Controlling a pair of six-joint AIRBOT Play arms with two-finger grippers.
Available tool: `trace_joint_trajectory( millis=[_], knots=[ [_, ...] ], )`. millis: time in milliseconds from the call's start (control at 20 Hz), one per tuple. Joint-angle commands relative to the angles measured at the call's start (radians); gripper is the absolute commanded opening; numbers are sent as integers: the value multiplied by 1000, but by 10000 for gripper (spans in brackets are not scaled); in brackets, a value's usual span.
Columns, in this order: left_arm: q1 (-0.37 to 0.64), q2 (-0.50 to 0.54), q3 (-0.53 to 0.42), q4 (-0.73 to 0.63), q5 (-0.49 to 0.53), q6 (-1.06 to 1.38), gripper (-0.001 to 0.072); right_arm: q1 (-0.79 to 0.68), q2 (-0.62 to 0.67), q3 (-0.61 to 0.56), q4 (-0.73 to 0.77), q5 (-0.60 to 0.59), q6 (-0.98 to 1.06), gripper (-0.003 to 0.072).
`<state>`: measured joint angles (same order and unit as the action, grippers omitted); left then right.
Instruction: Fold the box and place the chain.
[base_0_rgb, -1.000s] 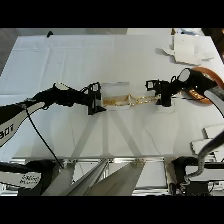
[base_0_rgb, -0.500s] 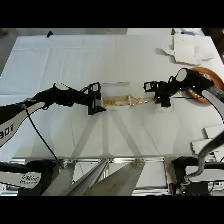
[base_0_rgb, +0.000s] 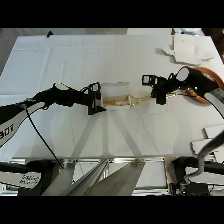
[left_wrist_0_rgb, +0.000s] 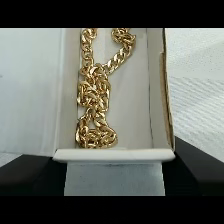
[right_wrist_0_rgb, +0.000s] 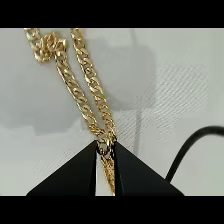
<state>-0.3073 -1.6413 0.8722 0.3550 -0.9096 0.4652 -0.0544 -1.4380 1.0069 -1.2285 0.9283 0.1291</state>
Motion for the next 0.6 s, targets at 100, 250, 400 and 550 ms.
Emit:
trace_joint_trajectory(
  millis=[100,250,400,550],
  knots=[
    [0,1,1,0,0,0,156,32,105,1,11,10,142,13],
    [0,0,1,0,0,0,156,85,157,1,23,42,233,13],
    [0,0,1,0,0,0,156,149,205,1,71,51,300,13],
    [0,0,1,-1,0,0,156,205,223,1,167,47,348,14]
  ],
)
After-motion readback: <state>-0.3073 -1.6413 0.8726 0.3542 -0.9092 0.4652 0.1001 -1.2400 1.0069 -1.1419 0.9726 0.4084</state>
